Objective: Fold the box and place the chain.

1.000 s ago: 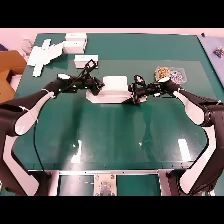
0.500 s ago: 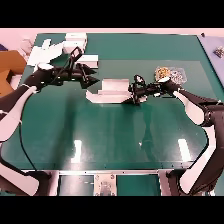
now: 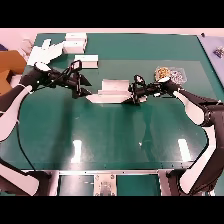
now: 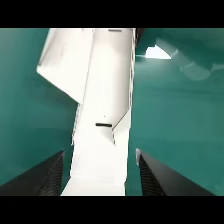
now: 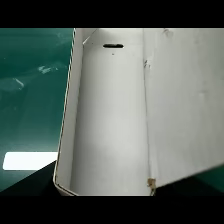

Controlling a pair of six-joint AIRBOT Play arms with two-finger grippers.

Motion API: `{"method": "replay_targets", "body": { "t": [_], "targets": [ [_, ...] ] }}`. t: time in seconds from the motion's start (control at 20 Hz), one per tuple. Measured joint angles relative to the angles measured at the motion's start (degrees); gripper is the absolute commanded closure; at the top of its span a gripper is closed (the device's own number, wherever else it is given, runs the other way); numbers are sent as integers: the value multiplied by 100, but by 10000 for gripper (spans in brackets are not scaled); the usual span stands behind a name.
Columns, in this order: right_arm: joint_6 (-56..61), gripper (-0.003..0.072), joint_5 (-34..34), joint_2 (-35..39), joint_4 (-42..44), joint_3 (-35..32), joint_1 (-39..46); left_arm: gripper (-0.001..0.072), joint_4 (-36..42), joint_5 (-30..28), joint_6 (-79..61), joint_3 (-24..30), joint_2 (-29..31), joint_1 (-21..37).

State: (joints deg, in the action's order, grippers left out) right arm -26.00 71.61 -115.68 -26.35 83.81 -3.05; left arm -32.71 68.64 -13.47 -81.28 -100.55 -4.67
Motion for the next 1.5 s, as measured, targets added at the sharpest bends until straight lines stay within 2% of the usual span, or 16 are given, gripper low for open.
{"method": "replay_targets", "body": {
  "t": [0.3, 1.05, 1.5],
  "targets": [
    [2, 205, 0, 0, 0, 0, 0, 192, -50, -116, -258, 2, -323, -17],
    [2, 205, 0, 0, 0, 0, 0, 192, 393, -704, -855, 2, -573, -282],
    [2, 205, 0, 0, 0, 0, 0, 192, 525, -625, -942, 2, -662, -280]
  ]
}}
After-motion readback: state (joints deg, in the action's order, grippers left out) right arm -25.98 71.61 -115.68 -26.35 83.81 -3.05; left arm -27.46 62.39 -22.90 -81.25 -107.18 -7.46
